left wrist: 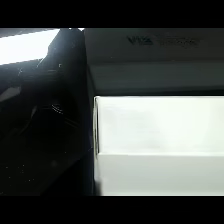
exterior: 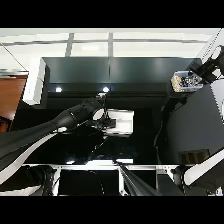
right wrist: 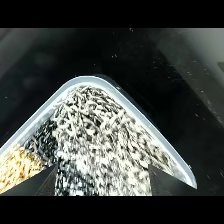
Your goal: Fold the box and place the chain.
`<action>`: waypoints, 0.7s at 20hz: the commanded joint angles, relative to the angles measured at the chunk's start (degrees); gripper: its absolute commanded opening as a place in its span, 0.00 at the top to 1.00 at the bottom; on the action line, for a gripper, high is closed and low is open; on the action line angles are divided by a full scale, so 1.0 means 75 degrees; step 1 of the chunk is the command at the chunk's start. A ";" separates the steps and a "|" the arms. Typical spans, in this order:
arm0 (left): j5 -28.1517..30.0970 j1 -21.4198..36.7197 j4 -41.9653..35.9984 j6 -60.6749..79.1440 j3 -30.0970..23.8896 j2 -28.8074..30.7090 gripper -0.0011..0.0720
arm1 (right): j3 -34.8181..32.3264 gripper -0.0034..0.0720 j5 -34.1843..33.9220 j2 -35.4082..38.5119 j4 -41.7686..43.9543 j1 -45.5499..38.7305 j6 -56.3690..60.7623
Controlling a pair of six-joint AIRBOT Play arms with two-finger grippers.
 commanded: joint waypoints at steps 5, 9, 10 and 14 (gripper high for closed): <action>-0.0003 0.0000 -0.0006 0.0000 0.0006 0.0003 0.94 | 0.0341 0.80 -0.0052 -0.0586 0.0052 -0.0090 -0.0184; 0.0020 0.0000 -0.0006 0.0000 0.0006 0.0003 0.94 | 0.1265 0.94 0.0635 -0.0370 0.0181 -0.0096 -0.0924; 0.0020 0.0000 -0.0006 0.0000 0.0006 0.0003 0.95 | 0.1466 0.94 0.0717 -0.0201 0.0184 -0.0099 -0.1192; 0.0020 0.0000 -0.0023 0.0000 0.0009 0.0003 0.94 | 0.1513 0.94 0.0784 0.1093 0.0227 -0.0096 -0.2235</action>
